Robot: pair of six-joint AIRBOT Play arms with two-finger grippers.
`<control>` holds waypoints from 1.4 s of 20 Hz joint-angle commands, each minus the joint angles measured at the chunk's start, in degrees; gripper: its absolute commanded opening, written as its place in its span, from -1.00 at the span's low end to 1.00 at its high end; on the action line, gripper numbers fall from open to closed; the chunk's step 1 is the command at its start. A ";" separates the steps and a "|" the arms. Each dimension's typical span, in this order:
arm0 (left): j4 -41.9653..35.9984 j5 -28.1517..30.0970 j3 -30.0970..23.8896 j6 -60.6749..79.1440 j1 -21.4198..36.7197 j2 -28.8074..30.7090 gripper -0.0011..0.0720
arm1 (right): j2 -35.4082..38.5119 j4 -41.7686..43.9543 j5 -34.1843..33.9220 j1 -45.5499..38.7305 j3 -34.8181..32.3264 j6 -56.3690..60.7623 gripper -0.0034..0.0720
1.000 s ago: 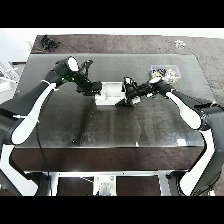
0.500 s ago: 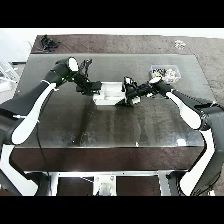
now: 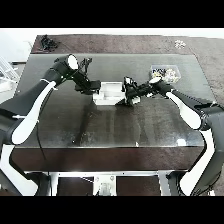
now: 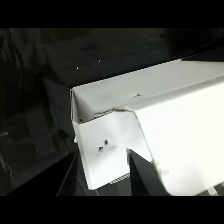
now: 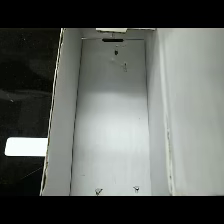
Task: Fold the box and place the chain.
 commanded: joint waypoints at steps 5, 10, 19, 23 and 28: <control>0.22 0.37 -0.68 -0.26 0.04 -0.72 0.07 | -0.02 0.00 0.00 -0.04 0.00 0.00 0.65; -0.81 2.49 -0.63 -1.09 -0.85 -1.36 0.07 | -0.02 0.00 0.00 -0.04 0.00 0.00 0.65; 2.86 3.15 -0.57 -4.07 -3.04 -2.29 0.07 | -0.02 0.00 0.00 -0.02 0.00 0.00 0.65; 6.67 -0.83 3.65 -6.60 -4.04 -5.03 0.07 | -0.02 0.00 0.00 -0.04 0.00 0.00 0.65; 11.61 -6.95 10.27 -9.29 -5.62 -9.22 0.07 | -0.02 0.00 0.00 -0.02 0.00 0.00 0.65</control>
